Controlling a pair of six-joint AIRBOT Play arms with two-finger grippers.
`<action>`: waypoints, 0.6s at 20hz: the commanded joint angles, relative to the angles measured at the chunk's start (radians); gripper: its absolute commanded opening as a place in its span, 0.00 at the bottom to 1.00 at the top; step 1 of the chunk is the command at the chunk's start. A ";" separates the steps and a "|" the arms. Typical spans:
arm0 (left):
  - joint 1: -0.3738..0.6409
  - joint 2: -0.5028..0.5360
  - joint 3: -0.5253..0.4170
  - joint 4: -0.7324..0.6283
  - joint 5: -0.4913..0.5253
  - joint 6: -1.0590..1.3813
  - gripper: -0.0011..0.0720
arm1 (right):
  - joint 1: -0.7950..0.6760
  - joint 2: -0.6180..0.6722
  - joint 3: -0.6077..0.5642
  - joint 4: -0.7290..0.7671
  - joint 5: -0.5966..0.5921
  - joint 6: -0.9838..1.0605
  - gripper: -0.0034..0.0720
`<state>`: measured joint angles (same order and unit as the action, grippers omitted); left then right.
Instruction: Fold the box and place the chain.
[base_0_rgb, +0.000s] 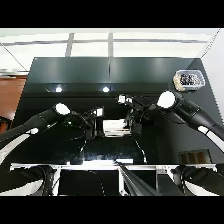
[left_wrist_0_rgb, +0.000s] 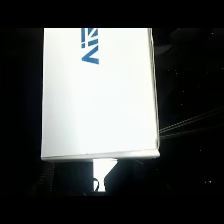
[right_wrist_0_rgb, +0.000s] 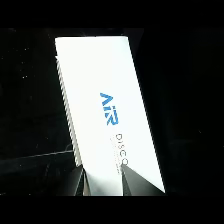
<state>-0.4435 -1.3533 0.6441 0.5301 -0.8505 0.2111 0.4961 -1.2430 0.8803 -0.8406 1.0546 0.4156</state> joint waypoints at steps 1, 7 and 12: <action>0.001 0.000 0.001 0.000 0.003 -0.002 0.69 | 0.000 0.000 0.000 0.004 0.007 0.012 0.37; 0.001 0.000 0.001 0.000 0.003 -0.002 0.69 | 0.000 0.000 0.000 0.006 0.000 0.041 0.37; 0.001 0.000 0.001 0.000 0.003 -0.002 0.69 | 0.000 0.000 0.001 0.021 -0.001 0.045 0.37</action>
<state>-0.4435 -1.3533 0.6441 0.5304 -0.8486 0.2096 0.4961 -1.2430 0.8799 -0.8276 1.0569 0.4545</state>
